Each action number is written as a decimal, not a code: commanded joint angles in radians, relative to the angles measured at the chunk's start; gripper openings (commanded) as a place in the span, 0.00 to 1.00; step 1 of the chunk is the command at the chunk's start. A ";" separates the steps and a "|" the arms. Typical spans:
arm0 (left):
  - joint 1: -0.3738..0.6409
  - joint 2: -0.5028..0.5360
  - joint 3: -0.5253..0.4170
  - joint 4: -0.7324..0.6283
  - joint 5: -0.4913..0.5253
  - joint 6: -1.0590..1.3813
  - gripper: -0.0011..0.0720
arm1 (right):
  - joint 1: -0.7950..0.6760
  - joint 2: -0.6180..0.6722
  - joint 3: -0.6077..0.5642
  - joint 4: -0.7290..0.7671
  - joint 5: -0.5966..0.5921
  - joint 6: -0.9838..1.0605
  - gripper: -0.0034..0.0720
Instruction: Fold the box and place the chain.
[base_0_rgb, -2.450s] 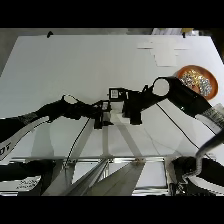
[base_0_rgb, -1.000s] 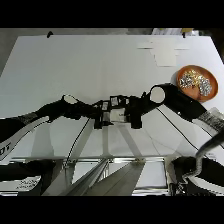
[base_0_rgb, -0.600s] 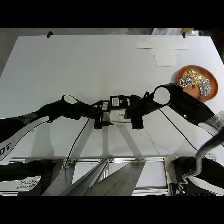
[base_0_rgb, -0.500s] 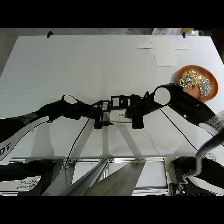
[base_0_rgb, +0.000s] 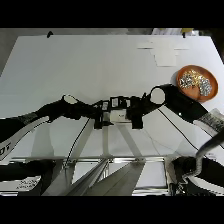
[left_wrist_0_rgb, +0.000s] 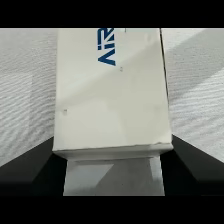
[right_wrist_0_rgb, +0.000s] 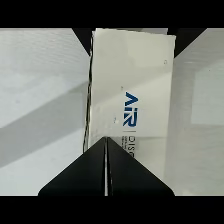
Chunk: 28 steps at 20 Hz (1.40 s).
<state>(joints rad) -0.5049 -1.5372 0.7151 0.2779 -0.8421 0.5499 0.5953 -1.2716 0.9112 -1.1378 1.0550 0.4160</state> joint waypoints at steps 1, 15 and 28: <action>0.000 0.000 0.000 0.000 0.001 0.000 0.05 | 0.001 -0.006 -0.009 0.002 0.023 0.002 0.06; 0.000 0.000 0.000 0.000 0.001 0.000 0.05 | 0.001 -0.011 -0.039 0.018 -0.026 0.003 0.06; 0.000 0.000 0.000 0.000 0.001 0.000 0.05 | -0.286 0.275 -0.033 -0.173 0.081 0.533 0.06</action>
<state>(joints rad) -0.5053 -1.5375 0.7151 0.2764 -0.8417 0.5476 0.4305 -1.0576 0.8772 -1.2053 1.0126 0.7376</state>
